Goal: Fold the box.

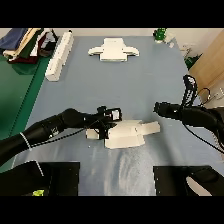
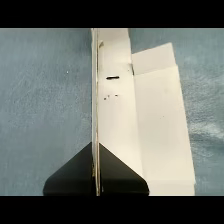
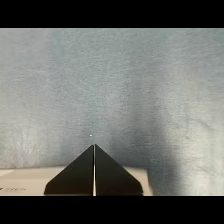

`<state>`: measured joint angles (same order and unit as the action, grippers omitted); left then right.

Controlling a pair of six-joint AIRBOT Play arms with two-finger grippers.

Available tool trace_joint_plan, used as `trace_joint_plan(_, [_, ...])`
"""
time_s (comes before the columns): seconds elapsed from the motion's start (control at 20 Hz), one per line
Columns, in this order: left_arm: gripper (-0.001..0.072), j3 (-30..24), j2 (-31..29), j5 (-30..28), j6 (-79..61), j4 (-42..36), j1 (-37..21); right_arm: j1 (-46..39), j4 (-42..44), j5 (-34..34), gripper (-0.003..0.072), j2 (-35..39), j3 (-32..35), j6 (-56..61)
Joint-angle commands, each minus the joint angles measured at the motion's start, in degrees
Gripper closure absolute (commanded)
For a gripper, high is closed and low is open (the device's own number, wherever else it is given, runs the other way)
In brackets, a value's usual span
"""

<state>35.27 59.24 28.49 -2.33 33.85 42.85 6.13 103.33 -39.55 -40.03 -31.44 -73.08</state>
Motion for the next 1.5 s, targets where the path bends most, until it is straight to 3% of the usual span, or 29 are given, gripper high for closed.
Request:
trace_joint_plan(0.0, [0.0696, 6.69, -0.02, 17.57, 4.59, 1.31, -7.54, 0.04, 0.20, -0.02, 0.0685, 0.00, 0.00, 0.02])
trace_joint_plan(0.15, [0.0696, 11.69, 1.49, 25.64, 5.20, 1.20, -12.83, 0.04, 0.22, -0.02, 0.0685, 0.00, 0.00, 0.02])
trace_joint_plan(0.4, [0.0695, 11.78, 7.17, 29.07, 5.18, 0.87, -11.43, 0.04, 0.61, 0.00, 0.0685, 0.00, 0.04, 0.02])
trace_joint_plan(0.65, [0.0695, 11.28, 10.19, 20.55, 5.18, 0.11, -8.92, 0.04, 0.61, 0.00, 0.0685, 0.00, 0.04, 0.02])
trace_joint_plan(0.8, [0.0696, 9.86, 10.08, 19.93, 5.53, -1.07, -8.90, 0.04, 0.55, 0.02, 0.0685, 0.00, 0.04, 0.00])
trace_joint_plan(0.9, [0.0698, 7.87, 8.79, 18.49, 5.55, -3.06, -8.90, 0.04, 0.57, 0.00, 0.0685, 0.00, 0.04, 0.00])
trace_joint_plan(1.05, [0.0698, 4.48, 2.58, 11.61, 3.56, -4.44, -8.74, 0.04, 0.46, 0.00, 0.0685, 0.00, 0.22, 0.00])
trace_joint_plan(1.2, [0.0697, 2.38, -1.90, 11.78, 2.75, -3.85, -7.74, 0.04, 0.46, 0.07, 0.0685, -0.02, 0.55, 0.00])
trace_joint_plan(1.45, [0.0696, -0.85, -0.68, 8.50, 1.66, -3.87, -2.93, 0.04, 0.59, 0.04, 0.0685, -0.02, 0.63, 0.00])
